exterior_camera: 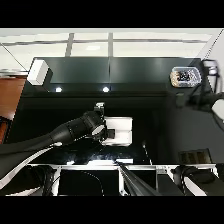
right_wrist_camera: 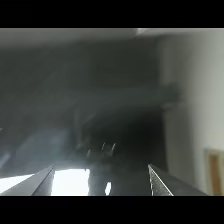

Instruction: Fold the box and place the chain.

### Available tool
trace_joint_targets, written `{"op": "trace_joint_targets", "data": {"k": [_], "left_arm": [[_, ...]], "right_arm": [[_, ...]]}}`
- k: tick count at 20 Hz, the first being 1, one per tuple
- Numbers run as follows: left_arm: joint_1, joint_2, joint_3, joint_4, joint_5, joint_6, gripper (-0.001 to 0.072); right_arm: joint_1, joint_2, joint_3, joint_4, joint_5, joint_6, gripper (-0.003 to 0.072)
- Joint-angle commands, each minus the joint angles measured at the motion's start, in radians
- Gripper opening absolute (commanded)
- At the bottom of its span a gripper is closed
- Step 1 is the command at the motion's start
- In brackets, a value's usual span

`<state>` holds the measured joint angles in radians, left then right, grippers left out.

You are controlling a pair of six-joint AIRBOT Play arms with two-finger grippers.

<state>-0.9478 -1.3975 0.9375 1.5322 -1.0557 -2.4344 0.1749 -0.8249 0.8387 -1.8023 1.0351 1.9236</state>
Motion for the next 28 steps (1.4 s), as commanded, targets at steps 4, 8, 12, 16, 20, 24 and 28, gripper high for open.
{"op": "trace_joint_targets", "data": {"k": [4, 8, 12, 16, 20, 24, 28], "left_arm": [[0.000, 0.000, 0.000, 0.001, 0.005, 0.000, 0.0029], [0.000, 0.000, 0.000, 0.001, 0.004, 0.000, 0.0028], [0.000, 0.000, 0.000, 0.000, 0.004, 0.000, 0.0028], [0.000, 0.000, 0.000, 0.001, 0.004, 0.000, 0.0028], [0.000, 0.000, 0.000, 0.000, 0.003, 0.000, 0.0028], [0.000, 0.000, 0.000, 0.001, 0.003, 0.000, 0.0028], [0.000, 0.000, 0.000, 0.000, 0.003, 0.000, 0.0029]], "right_arm": [[-0.360, -0.388, 0.156, 0.148, -0.381, -0.141, 0.0708], [-0.387, -0.748, 0.562, 0.205, -0.239, -0.145, 0.0700], [-0.386, -1.015, 0.841, 0.231, -0.095, -0.145, 0.0641], [-0.387, -1.107, 0.874, 0.265, -0.115, -0.152, 0.0565], [-0.386, -1.141, 0.874, 0.260, -0.113, -0.151, 0.0413], [-0.395, -1.139, 0.917, 0.257, -0.050, -0.158, 0.0052], [-0.404, -1.069, 0.985, 0.258, 0.056, -0.272, 0.0048]]}}
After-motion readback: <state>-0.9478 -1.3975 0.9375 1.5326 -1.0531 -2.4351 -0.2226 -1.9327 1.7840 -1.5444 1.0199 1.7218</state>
